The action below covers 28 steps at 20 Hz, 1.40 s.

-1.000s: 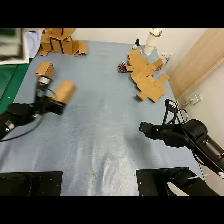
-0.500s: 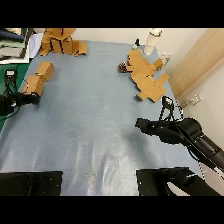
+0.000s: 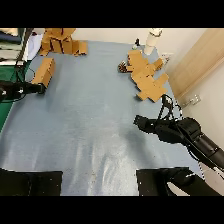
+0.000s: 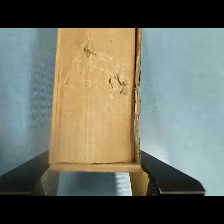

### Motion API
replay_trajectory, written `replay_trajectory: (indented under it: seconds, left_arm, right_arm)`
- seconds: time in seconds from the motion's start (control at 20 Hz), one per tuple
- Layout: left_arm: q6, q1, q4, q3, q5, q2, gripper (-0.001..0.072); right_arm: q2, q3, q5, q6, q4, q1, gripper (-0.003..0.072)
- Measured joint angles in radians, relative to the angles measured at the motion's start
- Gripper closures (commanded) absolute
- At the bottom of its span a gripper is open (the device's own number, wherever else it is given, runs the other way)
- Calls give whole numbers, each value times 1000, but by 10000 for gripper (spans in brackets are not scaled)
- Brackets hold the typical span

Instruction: Fold the box.

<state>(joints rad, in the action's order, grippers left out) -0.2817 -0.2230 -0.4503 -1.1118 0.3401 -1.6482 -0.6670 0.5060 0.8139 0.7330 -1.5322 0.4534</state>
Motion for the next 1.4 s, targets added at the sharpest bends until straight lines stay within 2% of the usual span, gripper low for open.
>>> replay_trajectory:
  seconds: [0.25,0.65,0.7,0.75,1.0,1.2,1.25,1.4]
  left_arm:
    - [-18,12,-15,-100,-10,-40,342]
    - [-34,15,-57,-130,31,-67,334]
    - [-37,16,-91,-130,42,-68,212]
    - [-50,16,-127,-131,50,-69,163]
    - [-159,16,-303,-132,68,-72,164]
    - [-214,13,-357,-132,61,-77,150]
    - [-228,12,-362,-132,61,-79,16]
    - [-263,10,-376,-132,56,-83,3]
  right_arm:
    - [0,0,-21,-2,-32,0,683]
    - [0,0,-28,-3,-61,2,683]
    - [0,0,-28,-3,-62,2,683]
    - [0,0,-29,-3,-63,2,683]
    - [0,0,-36,-3,-66,2,683]
    - [0,0,-44,-3,-69,2,683]
    - [0,0,-44,-3,-72,2,683]
    - [0,0,-47,-3,-87,2,682]
